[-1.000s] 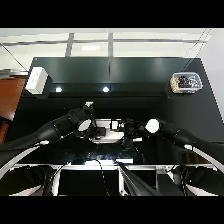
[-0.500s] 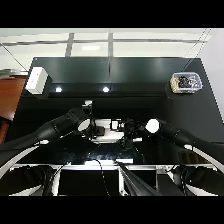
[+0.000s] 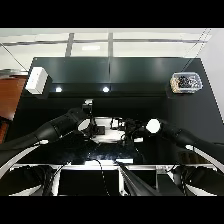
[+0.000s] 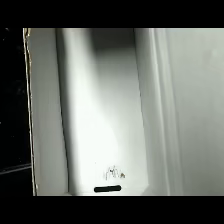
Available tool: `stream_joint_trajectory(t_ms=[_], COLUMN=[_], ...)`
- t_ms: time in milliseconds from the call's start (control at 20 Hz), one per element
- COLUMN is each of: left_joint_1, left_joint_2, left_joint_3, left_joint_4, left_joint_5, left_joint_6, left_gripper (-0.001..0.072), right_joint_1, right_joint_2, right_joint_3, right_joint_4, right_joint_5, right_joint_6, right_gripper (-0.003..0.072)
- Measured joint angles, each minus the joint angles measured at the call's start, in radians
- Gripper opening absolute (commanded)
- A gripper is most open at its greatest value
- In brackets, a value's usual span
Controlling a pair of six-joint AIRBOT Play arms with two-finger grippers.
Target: Fold the box and place the chain.
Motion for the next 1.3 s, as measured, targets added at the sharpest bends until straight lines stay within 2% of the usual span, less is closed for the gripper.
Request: stream_joint_trajectory(t_ms=[250,400,650,700,1000,1050,1150,1200,1250,1300], left_joint_1=[0.0,0.0,0.0,0.0,0.0,0.0,0.0,0.0,0.0,0.0], left_joint_2=[0.0,0.0,0.0,0.0,0.0,0.0,0.0,0.0,0.0,0.0], left_joint_3=[0.0,0.0,0.0,0.0,0.0,0.0,0.0,0.0,0.0,0.0], left_joint_4=[-0.009,-0.009,-0.005,-0.005,-0.006,-0.006,-0.006,-0.006,-0.006,-0.007], left_joint_5=[-0.009,-0.02,-0.033,-0.033,-0.035,-0.035,-0.036,-0.035,-0.036,-0.036], left_joint_6=[0.022,0.025,0.025,0.025,0.026,0.027,0.029,0.029,0.029,0.029], left_gripper=[0.003,0.003,0.003,0.003,0.003,0.003,0.003,0.003,0.003,0.003], right_joint_1=[0.0,0.0,0.0,0.0,0.0,0.0,0.0,0.0,0.0,0.0], right_joint_2=[0.045,0.055,0.059,0.059,0.06,0.06,0.06,0.06,0.06,0.06], right_joint_3=[0.015,0.017,0.018,0.018,0.018,0.018,0.018,0.018,0.018,0.018], right_joint_4=[-0.207,-0.266,-0.294,-0.293,-0.259,-0.254,-0.244,-0.24,-0.234,-0.228], right_joint_5=[0.11,0.146,0.129,0.123,0.082,0.078,0.076,0.075,0.077,0.079], right_joint_6=[0.122,0.149,0.166,0.166,0.169,0.169,0.17,0.169,0.169,0.17], right_gripper=[0.0698,0.0691,0.0685,0.0583,0.0581,0.0518,0.0506,0.0348,0.0296,0.029])
